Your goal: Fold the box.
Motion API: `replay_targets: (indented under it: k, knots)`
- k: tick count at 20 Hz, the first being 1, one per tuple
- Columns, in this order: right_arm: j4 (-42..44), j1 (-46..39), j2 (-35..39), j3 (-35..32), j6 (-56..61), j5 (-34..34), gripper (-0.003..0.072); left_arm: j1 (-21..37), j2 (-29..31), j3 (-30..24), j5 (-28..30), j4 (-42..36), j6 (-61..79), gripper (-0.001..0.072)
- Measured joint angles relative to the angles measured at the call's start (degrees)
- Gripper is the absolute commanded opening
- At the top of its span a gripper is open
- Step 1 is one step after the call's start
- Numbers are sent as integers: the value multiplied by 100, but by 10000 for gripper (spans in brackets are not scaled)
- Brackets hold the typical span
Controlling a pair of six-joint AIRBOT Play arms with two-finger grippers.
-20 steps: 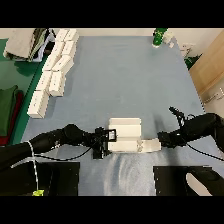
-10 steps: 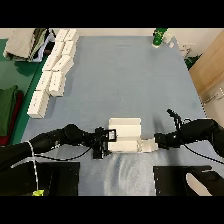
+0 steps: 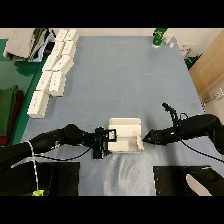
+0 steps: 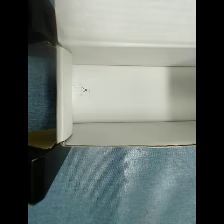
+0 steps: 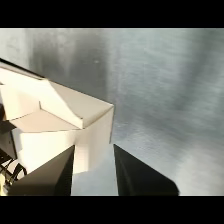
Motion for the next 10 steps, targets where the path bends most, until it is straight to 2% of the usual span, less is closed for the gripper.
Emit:
replay_targets:
  k: [2, 3, 4, 10]
  knots:
    - [28, 181, -4, 72, -9, 7, 387, 0, 0, 0, 0, 0, -2, 407]
    - [26, 282, -26, 94, -11, 31, 434, 0, 0, 0, 0, 0, 0, 406]
    - [2, 398, -72, 111, -11, 94, 444, 0, 0, 0, 0, 0, 0, 407]
    - [-151, 1246, -658, 232, 400, 599, 416, 0, 0, 0, 0, 0, -2, 407]
